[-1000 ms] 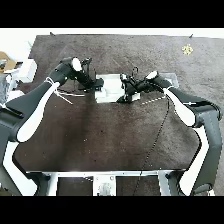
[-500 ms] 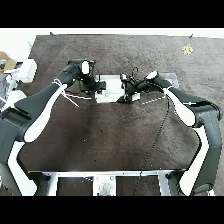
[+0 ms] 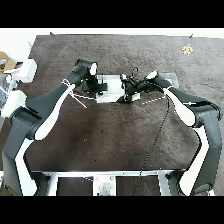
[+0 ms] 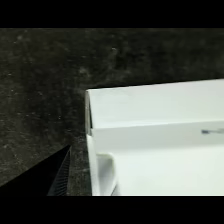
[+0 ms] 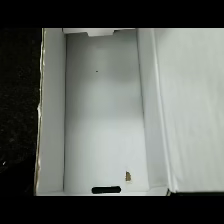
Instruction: Fold the box and place the chain.
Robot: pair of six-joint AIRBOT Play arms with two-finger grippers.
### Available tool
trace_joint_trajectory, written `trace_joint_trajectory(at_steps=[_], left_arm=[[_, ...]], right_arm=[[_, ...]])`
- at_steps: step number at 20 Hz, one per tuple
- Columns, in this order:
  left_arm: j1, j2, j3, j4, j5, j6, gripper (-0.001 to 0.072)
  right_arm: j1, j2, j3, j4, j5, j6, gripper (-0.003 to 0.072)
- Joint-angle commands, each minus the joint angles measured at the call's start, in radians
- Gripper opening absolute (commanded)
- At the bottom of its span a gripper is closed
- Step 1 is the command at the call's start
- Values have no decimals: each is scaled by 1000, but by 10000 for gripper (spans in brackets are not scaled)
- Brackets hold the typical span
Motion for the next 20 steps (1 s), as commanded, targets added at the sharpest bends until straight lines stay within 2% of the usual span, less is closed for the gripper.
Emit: trace_joint_trajectory(at_steps=[1, 6, 12, 13, 14, 20], left_arm=[[-3, -31, 26, 41, -37, -72, 362], [-28, -54, 26, 116, -35, -132, 361], [-32, -64, 56, 113, -34, -132, 327], [-32, -64, 58, 114, -35, -132, 145], [-32, -64, 60, 114, -34, -132, 23], [-32, -64, 60, 104, -34, -131, 13]], right_arm=[[0, 0, 0, 0, 0, 0, 386], [1, 0, 0, 0, 0, 0, 386], [1, 0, 0, 0, 0, 0, 386], [1, 0, 0, 0, 0, 0, 386], [1, 0, 0, 0, 0, 0, 386], [1, 0, 0, 0, 0, 0, 386]])
